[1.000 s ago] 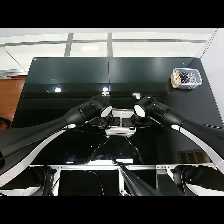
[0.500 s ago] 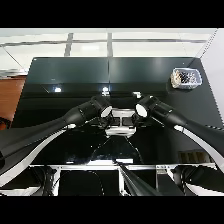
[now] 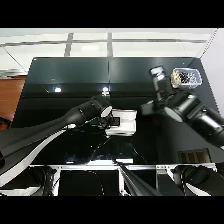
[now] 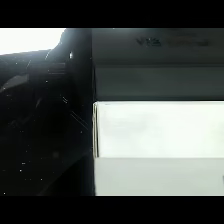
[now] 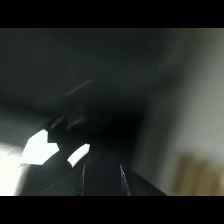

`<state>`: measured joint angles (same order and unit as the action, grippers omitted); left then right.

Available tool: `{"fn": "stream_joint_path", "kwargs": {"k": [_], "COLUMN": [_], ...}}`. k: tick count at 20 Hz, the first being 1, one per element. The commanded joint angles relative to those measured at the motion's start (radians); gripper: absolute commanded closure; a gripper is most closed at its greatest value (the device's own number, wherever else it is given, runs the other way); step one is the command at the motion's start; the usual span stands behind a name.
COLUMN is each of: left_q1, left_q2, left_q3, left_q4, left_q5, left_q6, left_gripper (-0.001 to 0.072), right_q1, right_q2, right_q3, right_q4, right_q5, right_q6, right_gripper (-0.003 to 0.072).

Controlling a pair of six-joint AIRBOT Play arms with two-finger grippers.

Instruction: Fold the box and place the chain.

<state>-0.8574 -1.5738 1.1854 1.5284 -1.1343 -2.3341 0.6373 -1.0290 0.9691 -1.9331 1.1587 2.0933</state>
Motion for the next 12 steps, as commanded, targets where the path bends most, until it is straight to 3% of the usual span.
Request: {"fn": "stream_joint_path", "kwargs": {"k": [1,3,4,5,6,9,12], "left_q1": [0.000,0.000,0.000,0.000,0.000,0.000,0.000], "left_q2": [0.000,0.000,0.000,0.000,0.000,0.000,0.000], "left_q3": [0.001,0.001,0.001,0.001,0.001,0.001,0.001], "left_q4": [0.000,0.000,0.000,0.000,0.000,0.000,0.000], "left_q5": [0.000,0.000,0.000,0.000,0.000,-0.001,-0.003], "left_q6": [0.000,0.000,0.000,0.000,0.000,0.000,0.000], "left_gripper": [0.0682,0.0682,0.0682,0.0682,0.0682,0.0682,0.0682], "right_q1": [-0.153,-0.314,-0.398,-0.477,-0.538,-0.671,-0.757], "right_q2": [0.036,0.018,-0.014,-0.063,-0.114,-0.293,-0.516], "right_q3": [-0.025,-0.062,-0.068,-0.068,-0.066,0.046,0.385], "right_q4": [-0.294,-0.195,-0.108,-0.007,0.082,0.281,0.401], "right_q5": [-0.223,-0.453,-0.525,-0.579,-0.623,-0.632,-0.353], "right_q6": [-0.005,0.005,0.005,0.005,0.003,0.004,0.004], "right_gripper": [0.0420,0.0418,0.0361,0.0018,-0.0026,-0.0025,-0.0018]}}
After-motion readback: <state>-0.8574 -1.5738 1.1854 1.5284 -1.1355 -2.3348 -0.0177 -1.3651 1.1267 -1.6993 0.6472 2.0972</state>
